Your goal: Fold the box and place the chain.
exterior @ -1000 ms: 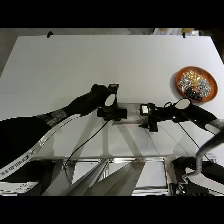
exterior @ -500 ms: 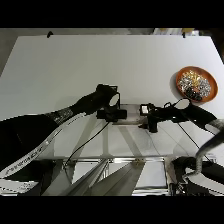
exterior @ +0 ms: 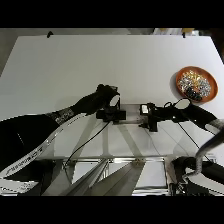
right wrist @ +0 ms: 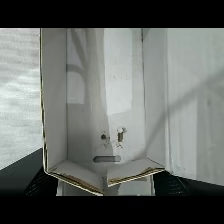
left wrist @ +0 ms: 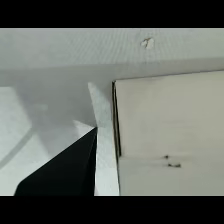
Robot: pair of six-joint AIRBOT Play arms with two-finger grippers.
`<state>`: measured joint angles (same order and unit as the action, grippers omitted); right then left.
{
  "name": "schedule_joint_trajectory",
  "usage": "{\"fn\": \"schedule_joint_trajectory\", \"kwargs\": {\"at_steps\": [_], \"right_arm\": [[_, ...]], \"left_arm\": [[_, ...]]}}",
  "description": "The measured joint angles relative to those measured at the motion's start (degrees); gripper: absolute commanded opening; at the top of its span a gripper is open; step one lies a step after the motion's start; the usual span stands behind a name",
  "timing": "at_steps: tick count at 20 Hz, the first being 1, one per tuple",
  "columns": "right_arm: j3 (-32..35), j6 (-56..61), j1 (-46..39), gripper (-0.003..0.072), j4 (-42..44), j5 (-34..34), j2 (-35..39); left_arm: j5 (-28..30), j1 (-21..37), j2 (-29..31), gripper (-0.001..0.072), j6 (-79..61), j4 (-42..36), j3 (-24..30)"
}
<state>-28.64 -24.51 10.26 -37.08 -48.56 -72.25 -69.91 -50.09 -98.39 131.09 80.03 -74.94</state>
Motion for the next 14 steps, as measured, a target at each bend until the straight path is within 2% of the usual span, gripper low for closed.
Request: {"fn": "schedule_joint_trajectory", "kwargs": {"at_steps": [5, 6, 7, 9, 14], "right_arm": [[0.0, 0.02, 0.0, 0.0558, 0.0, -0.04, 0.0], [0.0, 0.02, 0.0, 0.0558, 0.0, -0.07, 0.0], [0.0, 0.02, 0.0, 0.0558, 0.0, -0.07, 0.0], [0.02, 0.17, 0.0, 0.0558, 0.09, -0.42, 0.0], [0.02, 0.09, 0.0, 0.0558, 0.02, -0.35, 0.0]], "left_arm": [[-0.07, -0.07, 0.76, 0.02, -0.61, 0.39, 0.0], [-0.07, -0.22, 0.92, 0.0165, -0.68, 0.44, 0.0], [-0.07, -0.42, 1.01, 0.0075, -0.81, 0.42, 0.0], [0.26, -0.98, 0.94, 0.001, -0.61, 0.59, 0.0], [0.55, -1.99, 0.28, 0.0006, -0.59, 0.79, -0.09]]}}
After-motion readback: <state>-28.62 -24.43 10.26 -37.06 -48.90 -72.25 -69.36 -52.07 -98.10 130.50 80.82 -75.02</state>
